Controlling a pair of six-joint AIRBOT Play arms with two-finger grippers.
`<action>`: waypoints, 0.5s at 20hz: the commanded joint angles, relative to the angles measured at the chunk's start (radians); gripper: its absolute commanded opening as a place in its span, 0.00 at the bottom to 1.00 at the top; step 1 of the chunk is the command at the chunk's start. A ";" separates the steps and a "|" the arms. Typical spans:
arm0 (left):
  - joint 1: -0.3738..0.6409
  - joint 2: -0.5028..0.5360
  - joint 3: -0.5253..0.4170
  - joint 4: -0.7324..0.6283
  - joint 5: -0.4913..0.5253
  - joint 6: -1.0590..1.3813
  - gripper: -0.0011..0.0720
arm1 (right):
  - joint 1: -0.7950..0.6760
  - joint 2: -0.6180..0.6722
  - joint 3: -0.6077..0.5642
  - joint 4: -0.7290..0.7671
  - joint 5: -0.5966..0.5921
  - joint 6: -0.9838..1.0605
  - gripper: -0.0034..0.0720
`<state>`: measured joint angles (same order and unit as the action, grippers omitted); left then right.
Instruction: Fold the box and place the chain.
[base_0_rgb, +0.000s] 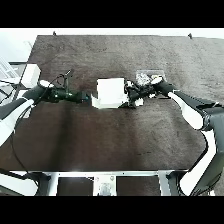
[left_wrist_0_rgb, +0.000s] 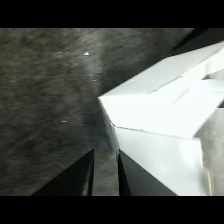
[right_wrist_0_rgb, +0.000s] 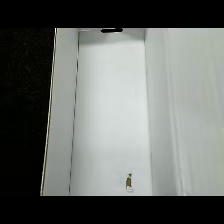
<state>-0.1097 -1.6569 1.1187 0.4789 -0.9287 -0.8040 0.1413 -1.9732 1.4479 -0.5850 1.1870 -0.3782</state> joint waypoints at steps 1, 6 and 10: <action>-0.001 0.015 0.006 -0.032 -0.035 0.036 0.40 | 0.000 0.000 0.000 0.000 0.000 0.000 0.83; -0.022 0.015 0.006 -0.051 -0.039 0.053 0.55 | 0.000 0.000 0.000 0.000 0.000 0.000 0.83; -0.037 0.015 0.006 -0.054 -0.030 0.032 0.60 | 0.000 0.000 0.000 0.000 0.000 0.000 0.83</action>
<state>-0.1383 -1.6424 1.1236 0.4309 -0.9623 -0.7586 0.1413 -1.9732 1.4479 -0.5850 1.1873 -0.3782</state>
